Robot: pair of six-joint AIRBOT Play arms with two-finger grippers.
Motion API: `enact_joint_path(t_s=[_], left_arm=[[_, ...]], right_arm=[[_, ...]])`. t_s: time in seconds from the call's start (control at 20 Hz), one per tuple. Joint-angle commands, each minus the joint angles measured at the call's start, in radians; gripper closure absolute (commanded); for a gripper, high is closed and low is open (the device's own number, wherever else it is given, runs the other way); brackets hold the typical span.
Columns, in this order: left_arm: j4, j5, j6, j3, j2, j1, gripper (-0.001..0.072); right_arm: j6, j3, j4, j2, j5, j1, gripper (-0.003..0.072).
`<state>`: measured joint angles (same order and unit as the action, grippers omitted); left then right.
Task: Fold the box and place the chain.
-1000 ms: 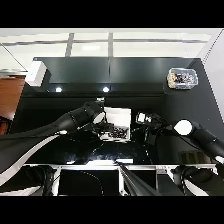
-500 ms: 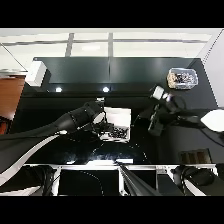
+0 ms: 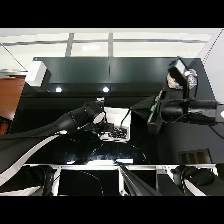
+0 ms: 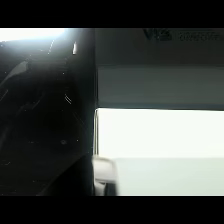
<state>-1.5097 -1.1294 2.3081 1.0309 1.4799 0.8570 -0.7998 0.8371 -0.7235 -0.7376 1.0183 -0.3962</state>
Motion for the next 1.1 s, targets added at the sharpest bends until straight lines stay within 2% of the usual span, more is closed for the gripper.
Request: enact_joint_path(t_s=[0.0, 0.05, 0.1, 0.15, 0.2, 0.25, 0.55, 0.75, 1.05], left_arm=[[0.005, -0.005, 0.000, 0.000, 0.000, 0.000, 0.0681], [0.005, -0.006, 0.000, 0.000, 0.000, 0.000, 0.0681], [0.005, -0.006, 0.000, 0.000, 0.000, 0.000, 0.0681], [0.004, -0.005, 0.000, 0.000, 0.000, 0.000, 0.0681], [0.004, -0.005, 0.000, 0.000, 0.000, 0.000, 0.0681], [0.003, -0.003, 0.000, 0.000, 0.000, 0.000, 0.0680], [0.012, 0.025, -0.001, 0.000, 0.002, 0.000, 0.0681], [0.026, 0.047, 0.005, 0.000, 0.002, 0.000, 0.0682], [0.026, 0.072, 0.073, 0.001, 0.007, 0.000, 0.0683]], right_arm=[[-0.024, -0.053, 0.030, -0.037, 0.003, -0.003, 0.0638], [-0.027, -0.077, 0.015, -0.049, 0.004, -0.003, 0.0637], [-0.032, -0.101, 0.014, -0.058, 0.008, -0.004, 0.0605], [-0.037, -0.121, 0.014, -0.061, 0.008, -0.004, 0.0428], [-0.041, -0.131, 0.008, -0.061, 0.012, -0.003, 0.0211], [-0.041, -0.131, -0.007, -0.060, 0.013, -0.003, 0.0116], [-0.080, -0.131, -0.143, -0.059, -0.003, 0.117, 0.0117], [-0.106, -0.131, -0.146, -0.059, 0.057, 0.198, 0.0118], [-0.106, -0.131, -0.144, -0.059, 0.055, 0.201, 0.0118]])
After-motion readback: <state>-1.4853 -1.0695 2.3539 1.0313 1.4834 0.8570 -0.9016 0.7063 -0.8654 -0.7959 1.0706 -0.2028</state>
